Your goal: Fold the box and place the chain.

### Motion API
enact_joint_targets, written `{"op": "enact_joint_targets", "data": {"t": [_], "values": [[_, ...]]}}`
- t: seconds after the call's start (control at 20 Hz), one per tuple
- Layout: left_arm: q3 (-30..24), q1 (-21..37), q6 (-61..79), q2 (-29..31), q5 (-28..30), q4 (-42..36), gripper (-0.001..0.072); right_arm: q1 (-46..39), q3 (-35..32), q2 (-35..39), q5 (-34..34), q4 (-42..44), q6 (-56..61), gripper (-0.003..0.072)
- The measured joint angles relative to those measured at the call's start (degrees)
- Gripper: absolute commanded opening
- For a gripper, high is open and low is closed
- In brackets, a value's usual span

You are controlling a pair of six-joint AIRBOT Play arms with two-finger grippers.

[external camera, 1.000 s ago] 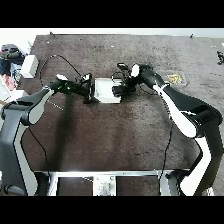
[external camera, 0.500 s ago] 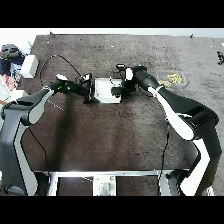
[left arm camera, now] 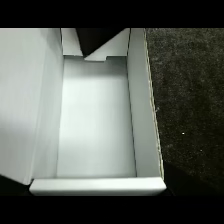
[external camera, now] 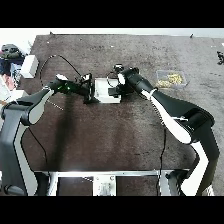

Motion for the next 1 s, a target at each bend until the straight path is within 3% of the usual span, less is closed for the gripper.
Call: {"op": "enact_joint_targets", "data": {"t": [0.45, 0.5, 0.55, 1.0], "values": [[0.0, 0.0, 0.0, 0.0, 0.0, 0.0, 0.0354, -0.1, 0.0, 0.0, 0.5, -0.9, 4.8, 0.0309], [0.0, 0.0, 0.0, 0.0, 0.0, 0.0, 0.0354, -0.3, 0.0, 0.0, 0.5, -0.1, 4.9, 0.0226], [0.0, 0.0, 0.0, 0.0, 0.0, 0.0, 0.0354, -0.6, 0.0, 0.0, 0.8, 0.8, 4.9, 0.0214], [0.0, 0.0, 0.0, 0.0, -0.2, 0.0, 0.0354, -2.1, 0.1, 0.0, 3.0, 4.1, 5.1, 0.0214]]}}
